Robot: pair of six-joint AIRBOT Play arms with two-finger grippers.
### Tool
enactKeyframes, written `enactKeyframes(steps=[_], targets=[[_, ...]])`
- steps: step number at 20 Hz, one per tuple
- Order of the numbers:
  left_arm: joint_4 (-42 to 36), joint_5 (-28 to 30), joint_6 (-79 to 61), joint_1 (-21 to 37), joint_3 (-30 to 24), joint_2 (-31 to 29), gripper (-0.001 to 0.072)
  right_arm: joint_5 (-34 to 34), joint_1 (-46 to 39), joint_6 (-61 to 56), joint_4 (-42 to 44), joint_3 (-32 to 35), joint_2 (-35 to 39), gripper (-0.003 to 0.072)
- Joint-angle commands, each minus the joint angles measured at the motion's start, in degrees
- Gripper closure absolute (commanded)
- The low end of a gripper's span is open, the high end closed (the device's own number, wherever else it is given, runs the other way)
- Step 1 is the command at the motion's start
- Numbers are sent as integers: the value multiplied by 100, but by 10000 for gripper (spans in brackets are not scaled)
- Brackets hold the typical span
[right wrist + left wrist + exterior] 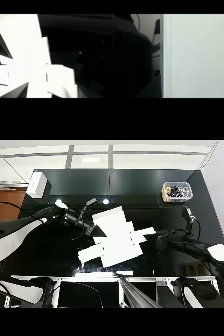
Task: Fold the box and place the chain.
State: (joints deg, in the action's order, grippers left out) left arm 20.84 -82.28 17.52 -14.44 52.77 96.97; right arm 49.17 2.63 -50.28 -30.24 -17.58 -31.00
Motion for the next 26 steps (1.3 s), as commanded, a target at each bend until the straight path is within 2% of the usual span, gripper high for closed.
enactKeyframes(steps=[1, 3, 5, 8, 9, 11, 13, 16, 18, 21, 23, 26], targets=[[15, 31, -448, -15, 120, -57, 683, 509, -321, -636, -1705, -654, 4, 22], [229, 448, -654, -105, 131, -280, 684, 922, -629, -634, -2837, -1292, 4, 22], [605, 1023, -767, -278, 122, -616, 684, 1045, -817, -542, -3495, -1729, 4, 23], [1342, 2079, -1071, -820, 70, -1115, 685, 1416, -782, 170, -3541, -1808, -57, 23], [1639, 2612, -1252, -1027, 35, -1228, 683, 1438, -710, 192, -3539, -1779, -118, 23], [1558, 3298, -1331, -1268, 46, -1250, 682, 1137, -417, 227, -3536, -1639, -256, 23], [1233, 3388, -1635, -1410, 44, -1244, 682, 804, 28, 413, -3532, -1543, -483, 23], [1366, 3397, -1641, -1469, 39, -1027, 680, 369, 789, 490, -3348, -1335, -1025, 24], [1362, 3331, -1639, -1467, 42, -870, 679, 350, 1241, 973, -3348, -1211, -1427, 24], [1368, 2900, -1628, -1462, 44, -817, 679, 350, 1746, 2127, -3348, -1156, -1770, 24], [1469, 2647, -1626, -1467, 44, -817, 679, 387, 1860, 2927, -3300, -1130, -1853, 24], [1644, 2636, -1626, -1467, 44, -817, 680, 656, 1858, 3539, -3049, -1091, -2065, 24]])
